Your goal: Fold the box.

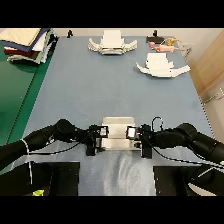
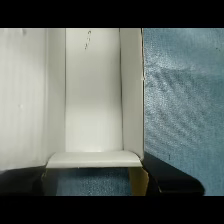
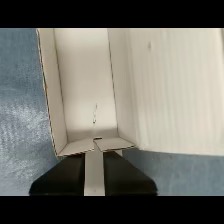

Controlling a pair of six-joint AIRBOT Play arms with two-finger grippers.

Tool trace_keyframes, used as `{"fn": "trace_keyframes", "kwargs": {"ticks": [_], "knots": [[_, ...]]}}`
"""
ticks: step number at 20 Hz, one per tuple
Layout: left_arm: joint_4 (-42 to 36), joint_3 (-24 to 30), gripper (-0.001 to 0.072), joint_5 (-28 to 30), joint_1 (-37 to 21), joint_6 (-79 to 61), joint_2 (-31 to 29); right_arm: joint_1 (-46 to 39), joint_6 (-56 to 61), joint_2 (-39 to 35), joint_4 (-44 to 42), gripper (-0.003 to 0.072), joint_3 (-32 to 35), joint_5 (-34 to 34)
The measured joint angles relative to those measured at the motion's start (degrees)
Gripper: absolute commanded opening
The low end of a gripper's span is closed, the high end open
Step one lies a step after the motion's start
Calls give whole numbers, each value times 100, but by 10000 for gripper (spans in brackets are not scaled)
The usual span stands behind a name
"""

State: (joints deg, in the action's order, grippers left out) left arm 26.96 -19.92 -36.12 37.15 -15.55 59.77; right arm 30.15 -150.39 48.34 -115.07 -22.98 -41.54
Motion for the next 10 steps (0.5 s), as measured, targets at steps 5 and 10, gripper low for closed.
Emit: {"fn": "trace_keyframes", "kwargs": {"ticks": [5,10], "knots": [[0,0,195,2,0,0,0,81,-101,55,-70,181,2,299],[-4,0,195,15,0,9,0,94,-111,83,-157,662,4,387]]}}
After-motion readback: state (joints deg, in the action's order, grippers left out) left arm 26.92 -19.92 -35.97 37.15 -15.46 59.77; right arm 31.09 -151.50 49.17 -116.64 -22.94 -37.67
